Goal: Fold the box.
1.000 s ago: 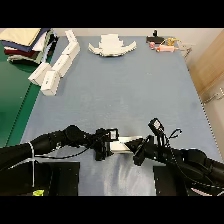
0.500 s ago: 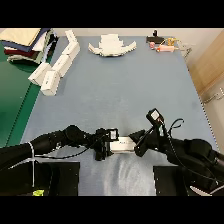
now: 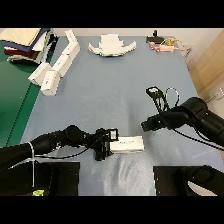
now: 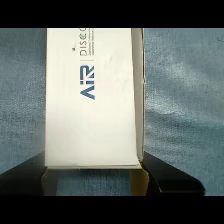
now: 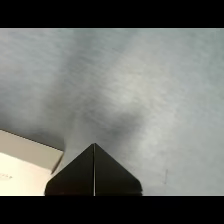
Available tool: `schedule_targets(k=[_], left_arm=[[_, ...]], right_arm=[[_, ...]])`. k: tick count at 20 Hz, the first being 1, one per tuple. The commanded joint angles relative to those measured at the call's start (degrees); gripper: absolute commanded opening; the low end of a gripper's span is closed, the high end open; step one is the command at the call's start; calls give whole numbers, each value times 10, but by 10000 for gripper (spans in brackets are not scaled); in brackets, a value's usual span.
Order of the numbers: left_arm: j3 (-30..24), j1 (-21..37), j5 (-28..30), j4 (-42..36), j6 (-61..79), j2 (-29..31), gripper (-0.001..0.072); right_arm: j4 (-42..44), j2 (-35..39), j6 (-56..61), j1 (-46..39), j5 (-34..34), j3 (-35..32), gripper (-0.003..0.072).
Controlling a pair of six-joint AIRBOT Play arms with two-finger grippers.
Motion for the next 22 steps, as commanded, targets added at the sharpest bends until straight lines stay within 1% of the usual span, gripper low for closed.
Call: schedule_targets(k=[1, 6, 9, 10, 12, 13, 15, 17, 18, 19, 21, 22], left_arm=[[0, 0, 0, 0, 0, 0, 526], [1, 1, 3, 0, -2, 3, 527], [1, 1, 13, 12, -26, 42, 527], [0, 2, 27, 35, -75, 65, 527], [1, 34, 28, 119, -222, 113, 527], [1, 63, 18, 182, -308, 136, 527], [1, 145, -21, 336, -493, 184, 527], [1, 255, -71, 477, -656, 229, 527], [1, 309, -92, 518, -699, 248, 527], [1, 367, -115, 536, -718, 264, 527], [1, 471, -155, 538, -719, 281, 527], [1, 514, -172, 538, -719, 281, 527]], right_arm=[[-14, -37, 13, -16, -65, 33, 5], [-14, -37, 13, -16, -65, 33, 5], [-14, -37, 13, -16, -65, 33, 5], [-14, -37, 13, -16, -65, 33, 5], [-14, -37, 13, -16, -65, 33, 5], [-14, -37, 13, -16, -65, 33, 5], [-14, -37, 13, -16, -65, 33, 5], [-14, -37, 13, -16, -65, 33, 5], [-14, -37, 13, -16, -65, 33, 5], [-14, -37, 13, -16, -65, 33, 5], [-14, -37, 13, -16, -65, 33, 5], [-14, -37, 13, -16, -65, 33, 5]])
